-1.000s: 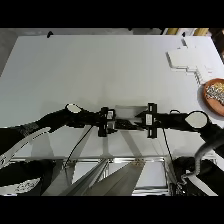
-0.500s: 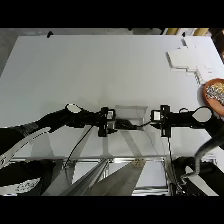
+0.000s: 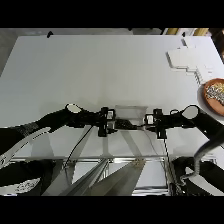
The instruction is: Fold the box and place the chain.
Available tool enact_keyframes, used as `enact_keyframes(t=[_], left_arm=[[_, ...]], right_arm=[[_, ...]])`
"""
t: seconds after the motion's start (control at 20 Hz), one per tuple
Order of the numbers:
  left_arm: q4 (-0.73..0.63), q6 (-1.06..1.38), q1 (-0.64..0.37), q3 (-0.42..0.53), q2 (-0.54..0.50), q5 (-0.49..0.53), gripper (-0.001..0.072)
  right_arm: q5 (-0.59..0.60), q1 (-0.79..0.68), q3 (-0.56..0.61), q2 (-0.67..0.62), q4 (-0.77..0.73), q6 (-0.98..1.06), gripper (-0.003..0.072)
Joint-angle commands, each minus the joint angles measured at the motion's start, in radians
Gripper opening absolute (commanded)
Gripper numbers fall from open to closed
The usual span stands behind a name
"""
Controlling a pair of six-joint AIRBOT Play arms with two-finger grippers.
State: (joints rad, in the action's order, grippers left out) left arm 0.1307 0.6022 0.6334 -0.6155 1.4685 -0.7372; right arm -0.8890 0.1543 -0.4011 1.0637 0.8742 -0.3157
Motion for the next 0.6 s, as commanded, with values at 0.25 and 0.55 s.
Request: enact_keyframes(t=[0.25, 0.55], left_arm=[[0.0, 0.0, 0.0, -0.001, 0.0, 0.0, 0.0029], [0.0, 0.0, 0.0, -0.001, 0.0, 0.0, 0.0029]], right_arm=[[-0.002, 0.018, 0.0, 0.0, -0.038, 0.039, 0.0103], [-0.015, 0.018, 0.0, -0.014, -0.042, 0.056, 0.0184]])
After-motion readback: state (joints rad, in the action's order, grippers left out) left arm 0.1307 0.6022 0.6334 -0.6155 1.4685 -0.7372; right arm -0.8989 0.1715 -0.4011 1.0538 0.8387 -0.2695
